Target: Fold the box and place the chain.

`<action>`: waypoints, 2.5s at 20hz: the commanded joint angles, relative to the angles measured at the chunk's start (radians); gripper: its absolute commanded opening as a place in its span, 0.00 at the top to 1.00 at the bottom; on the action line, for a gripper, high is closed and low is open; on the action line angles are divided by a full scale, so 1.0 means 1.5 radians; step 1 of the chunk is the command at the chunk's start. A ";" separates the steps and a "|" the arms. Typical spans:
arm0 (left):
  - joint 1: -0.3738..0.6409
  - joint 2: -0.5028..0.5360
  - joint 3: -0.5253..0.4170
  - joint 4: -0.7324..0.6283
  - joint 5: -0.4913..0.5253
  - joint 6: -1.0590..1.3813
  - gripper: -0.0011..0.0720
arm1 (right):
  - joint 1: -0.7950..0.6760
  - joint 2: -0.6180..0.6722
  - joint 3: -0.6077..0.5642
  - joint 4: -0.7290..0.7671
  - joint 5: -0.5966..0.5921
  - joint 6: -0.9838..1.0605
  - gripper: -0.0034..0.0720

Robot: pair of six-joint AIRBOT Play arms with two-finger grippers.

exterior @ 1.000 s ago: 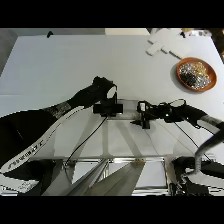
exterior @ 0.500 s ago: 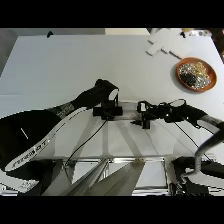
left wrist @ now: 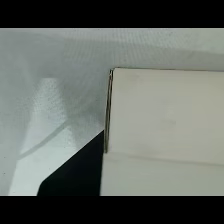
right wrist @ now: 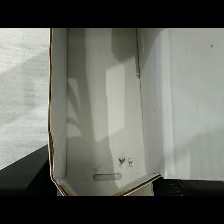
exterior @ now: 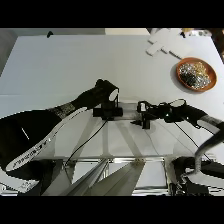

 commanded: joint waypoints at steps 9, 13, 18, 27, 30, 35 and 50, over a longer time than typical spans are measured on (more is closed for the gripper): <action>0.030 0.052 0.001 0.005 -0.031 0.075 0.39 | 0.000 0.000 0.000 0.001 0.000 0.000 0.35; 0.056 0.106 0.001 -0.017 -0.031 0.171 0.24 | 0.000 0.000 0.000 0.001 0.000 0.000 0.35; 0.089 0.173 0.001 -0.031 -0.084 0.380 0.10 | 0.000 0.000 0.000 0.001 0.000 0.000 0.35; 0.233 0.284 -0.089 -0.163 0.007 1.069 0.02 | 0.000 0.000 0.000 0.001 0.000 0.000 0.35; 0.297 0.304 -0.205 -0.348 0.163 1.407 0.03 | 0.000 0.000 0.000 0.001 0.000 0.000 0.35; 0.369 0.257 -0.321 -0.550 0.205 1.825 0.03 | 0.000 0.000 0.000 0.001 0.000 0.000 0.35; 0.307 0.154 -0.356 -0.531 0.203 1.860 0.02 | 0.000 0.000 0.000 0.001 0.000 0.000 0.35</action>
